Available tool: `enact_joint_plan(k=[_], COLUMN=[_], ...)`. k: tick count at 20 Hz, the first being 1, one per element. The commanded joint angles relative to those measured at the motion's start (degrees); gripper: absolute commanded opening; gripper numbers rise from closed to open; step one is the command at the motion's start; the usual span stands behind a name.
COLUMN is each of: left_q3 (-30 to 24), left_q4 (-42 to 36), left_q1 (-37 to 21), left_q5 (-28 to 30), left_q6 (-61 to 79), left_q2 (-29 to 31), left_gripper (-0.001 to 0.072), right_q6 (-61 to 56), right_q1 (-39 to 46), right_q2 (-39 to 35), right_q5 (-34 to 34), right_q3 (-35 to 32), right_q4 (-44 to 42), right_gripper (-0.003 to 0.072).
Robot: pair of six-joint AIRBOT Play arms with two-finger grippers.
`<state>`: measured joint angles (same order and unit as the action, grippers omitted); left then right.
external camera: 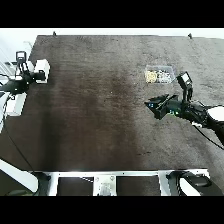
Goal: Fold the box and place the chain.
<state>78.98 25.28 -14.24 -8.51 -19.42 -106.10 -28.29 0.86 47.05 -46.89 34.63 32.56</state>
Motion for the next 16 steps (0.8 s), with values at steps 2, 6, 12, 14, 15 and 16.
enact_joint_plan(k=[2,6,12,14,15,16], left_q3=[0.1,0.1,0.0,-0.1,-1.4,-4.1], left_q4=[0.2,1.3,3.0,1.4,1.2,1.1], left_q1=[0.0,0.0,0.0,0.3,0.9,1.8], left_q5=[-0.1,-5.6,-29.8,-31.8,-30.7,-28.3], left_q6=[0.4,0.4,-0.7,-1.3,-0.9,0.6], left_q2=[0.8,6.6,19.4,23.5,26.6,30.5], left_gripper=[0.072,0.072,0.0015,0.0012,0.0011,0.0011], right_q6=[0.0,0.0,0.0,0.0,-0.3,-0.3], right_q1=[0.0,0.0,0.0,0.0,0.0,0.0], right_q2=[0.0,0.0,-0.1,-0.6,-1.4,-3.0], right_q5=[0.9,3.5,6.6,6.8,7.4,8.1], right_q3=[0.1,0.2,0.2,0.2,0.1,0.1], right_q4=[-0.6,-0.6,-0.7,-0.7,-0.8,-1.0], right_gripper=[0.044,0.0457,0.0143,0.0013,0.0013,0.0011])
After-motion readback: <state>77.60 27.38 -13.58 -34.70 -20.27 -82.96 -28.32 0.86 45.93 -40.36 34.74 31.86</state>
